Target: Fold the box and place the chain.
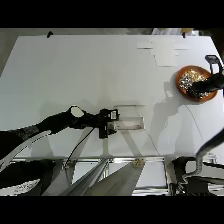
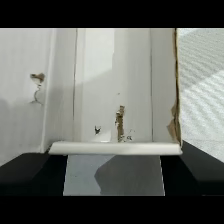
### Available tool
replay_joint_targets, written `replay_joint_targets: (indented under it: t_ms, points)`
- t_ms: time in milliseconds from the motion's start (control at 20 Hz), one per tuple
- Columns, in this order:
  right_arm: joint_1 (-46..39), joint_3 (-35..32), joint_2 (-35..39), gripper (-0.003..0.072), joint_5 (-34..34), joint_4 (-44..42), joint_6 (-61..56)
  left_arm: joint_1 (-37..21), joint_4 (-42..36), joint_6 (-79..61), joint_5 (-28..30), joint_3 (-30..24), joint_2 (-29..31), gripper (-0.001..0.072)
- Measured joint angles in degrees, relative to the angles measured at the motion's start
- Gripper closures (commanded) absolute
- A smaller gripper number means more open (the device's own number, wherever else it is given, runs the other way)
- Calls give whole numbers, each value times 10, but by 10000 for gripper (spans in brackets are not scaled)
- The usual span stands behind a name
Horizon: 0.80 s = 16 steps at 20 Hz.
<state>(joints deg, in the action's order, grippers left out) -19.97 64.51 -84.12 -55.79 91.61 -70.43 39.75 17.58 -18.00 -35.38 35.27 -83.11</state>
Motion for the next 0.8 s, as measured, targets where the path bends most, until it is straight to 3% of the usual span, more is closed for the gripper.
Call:
replay_joint_targets:
  t_ms: [450, 500, 550, 800]
  points:
    - [-1, 0, -38, 532, 9, -17, 32, 0, 0, 0, 0, 0, 0, 503]
    - [-1, 0, -39, 554, 10, -17, 32, 0, 0, 0, 0, 0, 0, 503]
    - [-1, 0, -41, 639, 12, -18, 33, 0, 0, 0, 0, 0, 0, 503]
    - [-1, 0, -43, 670, 12, -18, 34, 0, 0, 0, 0, 0, 0, 503]
